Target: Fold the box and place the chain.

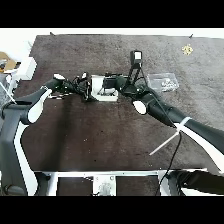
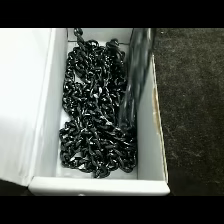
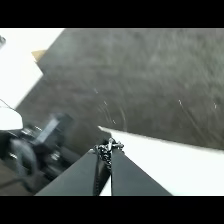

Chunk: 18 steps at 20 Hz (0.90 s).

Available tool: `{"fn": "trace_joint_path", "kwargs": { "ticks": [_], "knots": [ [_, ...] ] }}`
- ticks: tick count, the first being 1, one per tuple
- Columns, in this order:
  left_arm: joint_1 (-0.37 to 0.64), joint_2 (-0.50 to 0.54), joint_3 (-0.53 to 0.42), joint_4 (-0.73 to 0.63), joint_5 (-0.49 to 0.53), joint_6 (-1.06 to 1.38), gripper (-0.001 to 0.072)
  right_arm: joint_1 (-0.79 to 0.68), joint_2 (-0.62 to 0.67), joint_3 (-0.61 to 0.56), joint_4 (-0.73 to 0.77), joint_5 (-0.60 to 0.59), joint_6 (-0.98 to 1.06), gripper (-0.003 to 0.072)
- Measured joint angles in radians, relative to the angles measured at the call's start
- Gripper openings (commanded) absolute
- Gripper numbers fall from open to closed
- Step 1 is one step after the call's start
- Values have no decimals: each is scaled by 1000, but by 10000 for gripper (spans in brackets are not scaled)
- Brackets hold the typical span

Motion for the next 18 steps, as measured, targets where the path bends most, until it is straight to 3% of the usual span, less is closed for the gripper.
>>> {"fn": "trace_joint_path", "kwargs": {
  "ticks": [2, 3, 4, 8, 10, 18],
  "knots": [
    [0, 0, 0, 0, 0, 0, 271, -6, -36, 0, 5, 11, 0, 5],
    [0, 0, 0, 0, 0, 0, 272, -13, -48, 0, 6, 23, -1, 153],
    [0, 0, 0, 0, 0, 0, 272, -21, -55, 0, 4, 33, -5, 222],
    [0, 0, 0, 0, 0, 0, 272, -80, -49, 1, -39, 119, -54, 202],
    [0, 0, 0, 0, 0, 0, 272, -127, -42, 1, -50, 179, -80, 86],
    [0, 0, 0, -1, 0, 0, 272, -266, -130, 1, -26, 292, -113, 26]
  ]
}}
